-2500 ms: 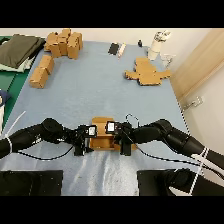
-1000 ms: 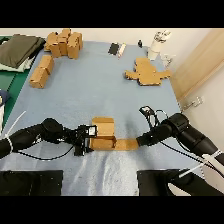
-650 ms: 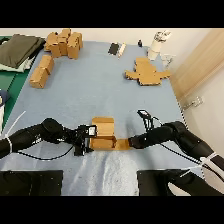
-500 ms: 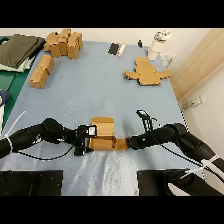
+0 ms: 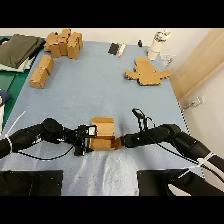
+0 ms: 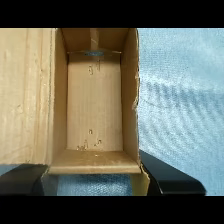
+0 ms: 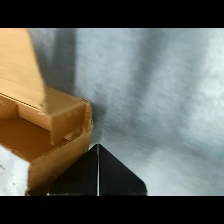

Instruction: Fold the box.

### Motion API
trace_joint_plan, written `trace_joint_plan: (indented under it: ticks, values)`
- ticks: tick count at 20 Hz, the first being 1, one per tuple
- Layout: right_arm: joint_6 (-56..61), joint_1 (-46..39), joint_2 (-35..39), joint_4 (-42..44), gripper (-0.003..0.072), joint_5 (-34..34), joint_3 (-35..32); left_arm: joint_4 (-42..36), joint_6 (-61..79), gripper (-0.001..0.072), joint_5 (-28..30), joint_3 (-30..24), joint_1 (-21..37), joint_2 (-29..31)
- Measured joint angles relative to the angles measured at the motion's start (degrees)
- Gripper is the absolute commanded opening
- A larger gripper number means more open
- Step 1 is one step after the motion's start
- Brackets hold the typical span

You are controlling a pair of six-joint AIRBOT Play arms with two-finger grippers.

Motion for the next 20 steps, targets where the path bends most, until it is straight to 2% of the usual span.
trace_joint_plan:
  ticks: [3, 4, 5, 6, 15, 20]
  values:
    - [-0.02, 0.20, 0.26, 0.74, 0.0030, -0.61, 2.49, 0.02, 0.02, 0.0547, 0.00, 0.00, 0.00, 0.00]
    - [-0.02, 0.46, 0.28, 1.14, 0.0127, -1.01, 2.97, 0.00, 0.02, 0.0547, 0.00, 0.00, 0.00, 0.00]
    - [0.00, 0.96, 0.26, 1.33, 0.0376, -1.46, 3.32, 0.02, 0.02, 0.0547, 0.02, 0.00, 0.00, 0.00]
    - [0.20, 1.60, 0.28, 1.57, 0.0423, -1.70, 3.58, 0.02, 0.00, 0.0547, 0.00, 0.00, 0.00, 0.00]
    - [5.07, 7.74, -2.73, 2.21, 0.0422, -2.23, 4.81, 0.02, 0.02, 0.0547, 0.00, 0.00, 0.00, 0.00]
    - [13.05, 12.00, -8.81, -5.62, 0.0422, -3.08, 10.62, 0.02, 0.00, 0.0547, 0.00, 0.00, 0.00, 0.00]
